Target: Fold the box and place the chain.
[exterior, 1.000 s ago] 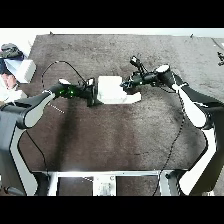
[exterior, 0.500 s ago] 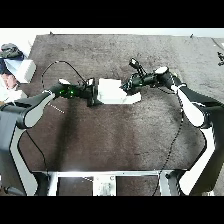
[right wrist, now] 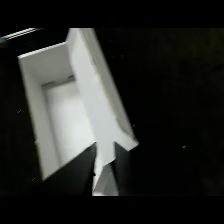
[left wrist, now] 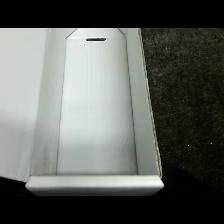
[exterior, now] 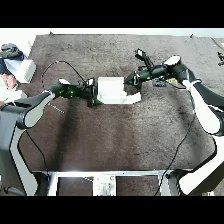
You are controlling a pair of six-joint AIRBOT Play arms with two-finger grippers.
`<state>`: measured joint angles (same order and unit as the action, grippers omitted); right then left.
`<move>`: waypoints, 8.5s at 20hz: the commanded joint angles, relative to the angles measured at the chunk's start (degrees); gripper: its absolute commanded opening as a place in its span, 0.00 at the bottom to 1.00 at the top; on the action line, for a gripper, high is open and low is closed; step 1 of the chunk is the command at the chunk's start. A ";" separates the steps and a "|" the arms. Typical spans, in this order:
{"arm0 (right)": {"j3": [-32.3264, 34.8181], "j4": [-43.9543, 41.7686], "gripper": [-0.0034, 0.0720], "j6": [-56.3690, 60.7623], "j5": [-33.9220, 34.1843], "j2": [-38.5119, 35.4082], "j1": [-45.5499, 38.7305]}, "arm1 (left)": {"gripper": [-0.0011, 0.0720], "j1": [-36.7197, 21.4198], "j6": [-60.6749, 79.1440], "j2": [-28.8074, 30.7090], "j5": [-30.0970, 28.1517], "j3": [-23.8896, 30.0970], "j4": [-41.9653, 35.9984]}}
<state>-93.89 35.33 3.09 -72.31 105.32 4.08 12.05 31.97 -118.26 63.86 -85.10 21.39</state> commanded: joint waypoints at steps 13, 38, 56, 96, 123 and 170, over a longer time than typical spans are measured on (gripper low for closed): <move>0.17 13.97 0.94 -6.34 2.84 6.56 2.54 | 0.56 -0.02 -0.02 -0.02 0.07 0.00 0.02; 0.17 11.76 0.33 -5.49 -2.45 6.73 3.13 | 0.56 -0.02 -0.02 -0.02 0.09 0.00 0.02; 0.17 9.01 0.36 -6.58 2.67 6.80 6.27 | 0.56 -0.02 -0.20 -0.02 0.24 0.00 0.02; 8.55 14.45 0.07 47.12 2.19 -3.76 -13.07 | 0.56 -0.02 -0.17 -0.02 0.24 0.00 0.02; 9.57 -6.21 0.67 43.80 -0.26 2.80 -4.46 | 0.56 -0.02 -0.20 -0.02 0.24 0.00 0.02; -8.79 51.95 0.48 98.71 2.40 7.10 21.31 | 0.56 -0.02 -0.20 -0.02 0.28 0.00 0.02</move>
<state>-102.61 86.13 99.74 -70.72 111.68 24.93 12.03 31.77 -118.26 64.14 -85.12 21.39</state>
